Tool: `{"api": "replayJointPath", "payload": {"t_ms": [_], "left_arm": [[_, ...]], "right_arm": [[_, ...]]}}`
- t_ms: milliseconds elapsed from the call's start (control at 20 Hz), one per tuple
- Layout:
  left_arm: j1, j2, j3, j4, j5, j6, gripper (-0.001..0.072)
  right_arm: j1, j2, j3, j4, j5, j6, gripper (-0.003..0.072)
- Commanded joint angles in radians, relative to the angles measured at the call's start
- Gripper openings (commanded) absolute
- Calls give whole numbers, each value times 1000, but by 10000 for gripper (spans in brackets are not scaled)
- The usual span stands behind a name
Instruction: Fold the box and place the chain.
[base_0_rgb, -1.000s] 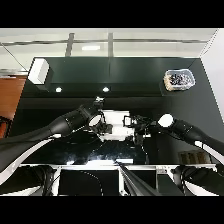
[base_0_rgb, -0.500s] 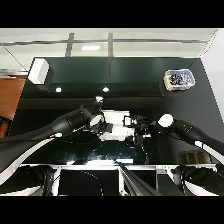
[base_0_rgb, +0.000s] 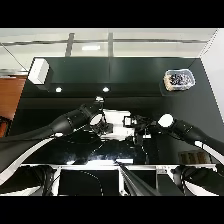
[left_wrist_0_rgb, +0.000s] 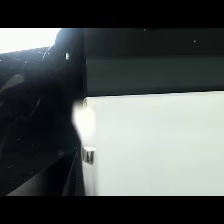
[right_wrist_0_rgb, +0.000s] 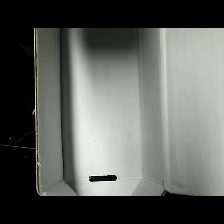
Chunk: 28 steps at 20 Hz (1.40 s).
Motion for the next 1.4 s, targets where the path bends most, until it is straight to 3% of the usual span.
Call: {"api": "replayJointPath", "payload": {"t_ms": [0, 100, 150, 200, 250, 400, 450, 500, 550, 900, 1200, 1250, 1300, 1350], "left_arm": [[2, 0, 8, 8, -13, -3, 335], [2, 0, 8, 8, -3, -7, 333], [2, 0, 8, 8, 6, -19, 296], [2, 0, 8, 8, 15, -21, 129], [2, 0, 8, 8, 27, -21, 24], [2, 0, 8, 9, 24, -21, 22], [2, 0, 8, 15, 17, -21, 23], [2, 0, 8, 21, 10, -21, 22], [2, 0, 8, 29, 1, -21, 22], [0, 0, 8, 31, -22, -55, 22], [0, 0, 8, 30, -16, -55, 24], [0, 0, 8, 30, -16, -55, 24], [0, 0, 8, 30, -16, -55, 24], [0, 0, 8, 30, -16, -55, 24]], "right_arm": [[1, 0, 0, 1, -1, 0, 237], [1, 0, 0, 1, -1, 0, 237], [1, 0, -1, 1, -1, 0, 237], [1, 0, 0, 1, -1, 0, 237], [1, 0, -1, 1, -1, 0, 237], [1, 0, -1, 0, -1, 0, 238], [1, 0, 0, 1, -1, 1, 379], [0, 0, 0, 1, -1, 1, 590], [0, 6, 1, 0, 4, 5, 626], [-2, 146, 3, -244, 130, 150, 625], [-2, 145, 2, -203, 93, 153, 622], [-2, 143, 2, -195, 69, 153, 591], [-2, 143, 2, -182, 45, 154, 486], [-1, 143, 2, -166, 24, 153, 478]]}}
